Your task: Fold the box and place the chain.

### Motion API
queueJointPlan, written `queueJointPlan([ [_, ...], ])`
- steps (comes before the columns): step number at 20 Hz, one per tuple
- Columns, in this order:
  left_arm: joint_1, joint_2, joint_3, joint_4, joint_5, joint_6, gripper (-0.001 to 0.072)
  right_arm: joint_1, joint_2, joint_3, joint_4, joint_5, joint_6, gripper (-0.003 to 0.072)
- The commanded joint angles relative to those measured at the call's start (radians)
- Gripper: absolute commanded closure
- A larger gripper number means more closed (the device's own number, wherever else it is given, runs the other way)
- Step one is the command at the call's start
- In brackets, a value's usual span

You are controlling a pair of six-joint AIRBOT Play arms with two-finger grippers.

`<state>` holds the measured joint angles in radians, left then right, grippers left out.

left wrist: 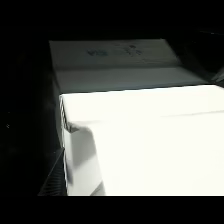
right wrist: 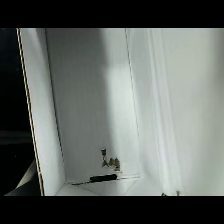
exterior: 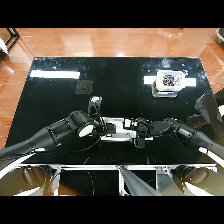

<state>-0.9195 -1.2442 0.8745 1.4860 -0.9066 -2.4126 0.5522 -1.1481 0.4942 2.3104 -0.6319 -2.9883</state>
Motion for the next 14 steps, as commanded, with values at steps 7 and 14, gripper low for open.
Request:
queueJointPlan([
  [7, -0.003, -0.056, 0.011, -0.01, -0.021, -0.003, 0.0277, 0.0, -0.001, 0.0, 0.0, -0.001, 0.0, 0.0498],
  [14, 0.0, -0.07, 0.016, 0.027, -0.017, -0.028, 0.0331, 0.0, -0.001, 0.0, 0.0, -0.001, 0.0, 0.0499],
])
